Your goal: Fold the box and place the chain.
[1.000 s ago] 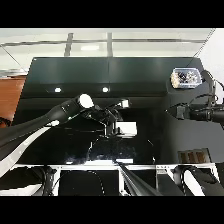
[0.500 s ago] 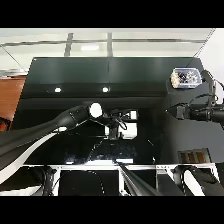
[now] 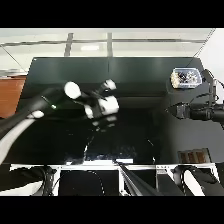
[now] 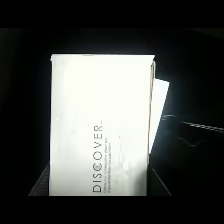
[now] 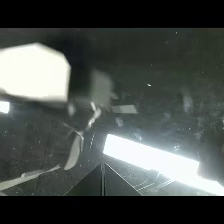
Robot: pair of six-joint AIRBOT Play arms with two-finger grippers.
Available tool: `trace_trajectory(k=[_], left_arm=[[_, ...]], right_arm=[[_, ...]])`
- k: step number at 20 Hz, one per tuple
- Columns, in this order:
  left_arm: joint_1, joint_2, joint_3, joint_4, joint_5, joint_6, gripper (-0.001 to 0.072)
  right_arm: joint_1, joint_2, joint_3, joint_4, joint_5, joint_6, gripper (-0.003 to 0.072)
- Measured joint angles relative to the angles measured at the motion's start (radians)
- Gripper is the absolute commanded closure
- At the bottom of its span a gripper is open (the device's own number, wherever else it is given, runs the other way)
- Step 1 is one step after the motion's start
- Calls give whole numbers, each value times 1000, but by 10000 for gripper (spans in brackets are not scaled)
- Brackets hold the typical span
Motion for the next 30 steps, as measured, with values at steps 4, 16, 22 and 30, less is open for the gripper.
trace_trajectory(k=[4,16,22,30], left_arm=[[339,-17,73,82,8,-172,416],[804,-538,725,122,-42,-387,415],[790,-672,939,126,-123,-426,-3],[748,-364,976,68,-262,-527,688]], right_arm=[[0,0,0,0,-3,0,670],[0,0,0,9,-5,44,670],[0,0,0,9,-22,85,670],[49,-3,2,-1,-196,-7,670]])
